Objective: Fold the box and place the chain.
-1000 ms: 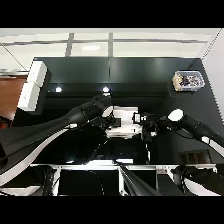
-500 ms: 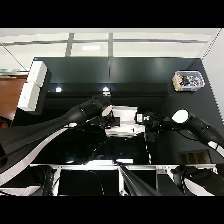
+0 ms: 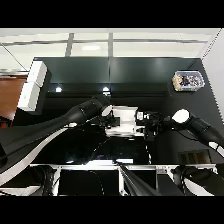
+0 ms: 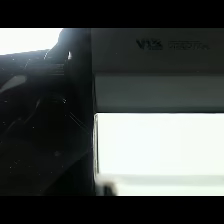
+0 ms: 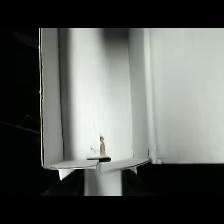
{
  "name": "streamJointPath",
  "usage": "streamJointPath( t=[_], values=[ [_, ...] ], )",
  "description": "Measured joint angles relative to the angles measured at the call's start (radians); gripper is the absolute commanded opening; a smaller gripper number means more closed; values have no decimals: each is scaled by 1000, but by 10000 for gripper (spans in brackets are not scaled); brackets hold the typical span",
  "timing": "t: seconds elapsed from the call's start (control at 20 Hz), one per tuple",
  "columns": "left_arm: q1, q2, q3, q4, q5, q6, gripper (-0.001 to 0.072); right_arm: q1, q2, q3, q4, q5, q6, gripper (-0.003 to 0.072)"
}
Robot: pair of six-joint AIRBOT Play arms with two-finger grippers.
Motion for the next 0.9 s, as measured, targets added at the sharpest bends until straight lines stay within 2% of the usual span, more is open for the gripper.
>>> streamJointPath(
  t=[0.35, 0.45, 0.5, 0.55, 0.6, 0.65, 0.75, 0.8, 0.85, 0.9],
  values=[
    [0, 0, 0, -5, 0, 0, 27, 77, -34, 0, 63, -53, 54, 205],
    [0, 0, 0, -5, 5, 0, 27, 87, -39, 0, 62, -61, 62, 158],
    [0, 0, 0, -5, 11, 0, 27, 90, -40, 0, 60, -66, 66, 159],
    [0, 0, 0, -6, 16, 0, 27, 92, -41, 0, 60, -70, 70, 319],
    [-1, 0, 0, -6, 20, 0, 27, 93, -42, 0, 59, -76, 73, 354],
    [-1, 0, 0, -7, 22, -1, 27, 95, -42, 0, 58, -81, 74, 186],
    [-1, 0, 0, -9, 26, -2, 27, 97, -43, 0, 52, -88, 89, 169],
    [-1, 0, 0, -10, 27, -2, 27, 97, -43, 0, 48, -89, 102, 213],
    [-1, 0, 0, -10, 27, -2, 27, 97, -43, 0, 43, -92, 113, 118],
    [-1, 0, 0, -10, 27, -2, 27, 97, -43, 0, 39, -93, 126, 55]
  ],
)
